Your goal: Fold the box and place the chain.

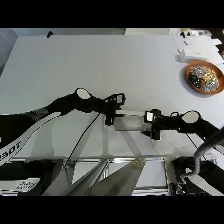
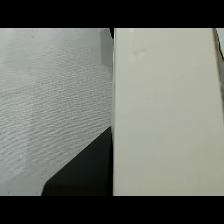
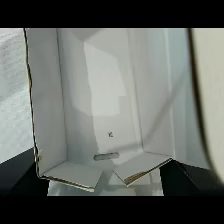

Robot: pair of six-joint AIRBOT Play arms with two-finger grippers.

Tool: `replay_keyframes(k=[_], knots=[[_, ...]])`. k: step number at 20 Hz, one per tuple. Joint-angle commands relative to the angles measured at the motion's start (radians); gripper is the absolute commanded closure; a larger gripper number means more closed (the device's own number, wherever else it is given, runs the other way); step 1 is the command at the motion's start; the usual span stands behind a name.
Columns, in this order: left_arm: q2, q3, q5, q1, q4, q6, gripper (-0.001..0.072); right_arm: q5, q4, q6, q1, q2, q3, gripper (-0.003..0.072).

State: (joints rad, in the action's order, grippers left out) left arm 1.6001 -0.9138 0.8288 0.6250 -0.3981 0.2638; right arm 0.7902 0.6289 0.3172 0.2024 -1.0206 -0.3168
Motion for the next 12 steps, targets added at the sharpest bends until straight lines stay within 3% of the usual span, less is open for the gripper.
replay_keyframes(k=[1,6,8,11,12], knots=[[0.000,0.000,-0.002,0.000,0.001,-0.001,0.0699,-0.024,-0.003,0.006,0.002,-0.022,0.000,0.0061],[0.000,0.000,-0.002,0.000,0.001,-0.001,0.0699,-0.025,-0.041,0.063,0.002,-0.048,0.000,0.0063],[0.000,0.000,-0.002,0.000,0.001,-0.001,0.0699,-0.024,-0.043,0.072,0.002,-0.053,0.000,0.0124],[0.000,0.000,-0.002,0.000,0.001,-0.001,0.0699,-0.024,-0.058,0.085,0.002,-0.064,0.000,0.0128],[0.000,0.000,-0.002,0.000,0.001,-0.001,0.0699,-0.024,-0.057,0.085,0.002,-0.068,0.000,0.0169]])
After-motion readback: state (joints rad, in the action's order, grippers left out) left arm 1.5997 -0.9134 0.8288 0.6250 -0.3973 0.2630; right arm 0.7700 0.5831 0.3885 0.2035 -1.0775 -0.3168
